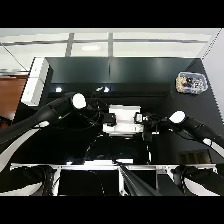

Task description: Fold the box and place the chain.

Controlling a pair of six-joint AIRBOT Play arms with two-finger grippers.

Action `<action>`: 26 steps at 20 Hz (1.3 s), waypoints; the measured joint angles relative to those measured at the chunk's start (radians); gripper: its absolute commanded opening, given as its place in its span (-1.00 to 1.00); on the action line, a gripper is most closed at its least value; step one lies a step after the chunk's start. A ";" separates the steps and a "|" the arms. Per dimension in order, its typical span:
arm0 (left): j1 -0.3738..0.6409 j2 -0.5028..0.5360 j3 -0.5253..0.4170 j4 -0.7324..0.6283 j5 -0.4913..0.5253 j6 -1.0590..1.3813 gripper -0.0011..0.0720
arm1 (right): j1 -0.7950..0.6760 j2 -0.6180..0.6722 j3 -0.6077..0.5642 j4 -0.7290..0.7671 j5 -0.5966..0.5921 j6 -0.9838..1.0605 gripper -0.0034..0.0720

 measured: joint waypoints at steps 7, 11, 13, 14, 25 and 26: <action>0.009 0.002 0.045 0.013 -0.048 0.018 0.99 | 0.000 0.000 0.000 0.001 -0.003 0.000 -0.73; 0.065 0.047 0.076 0.073 -0.130 0.034 0.99 | 0.000 0.000 0.000 -0.001 -0.003 -0.001 -0.73; 0.112 0.093 0.082 0.114 -0.174 0.037 0.98 | 0.000 0.000 0.000 -0.001 -0.003 -0.001 -0.73; 0.137 0.120 0.082 0.132 -0.190 0.037 0.96 | 0.000 0.000 0.000 -0.001 -0.003 -0.001 -0.73; 0.441 0.342 -0.323 0.020 -0.104 0.107 -0.89 | 0.000 0.000 0.000 -0.001 -0.003 -0.002 -0.73; 0.451 0.330 -0.384 -0.076 -0.065 0.155 -0.89 | 0.000 0.000 0.000 -0.001 -0.003 -0.002 -0.73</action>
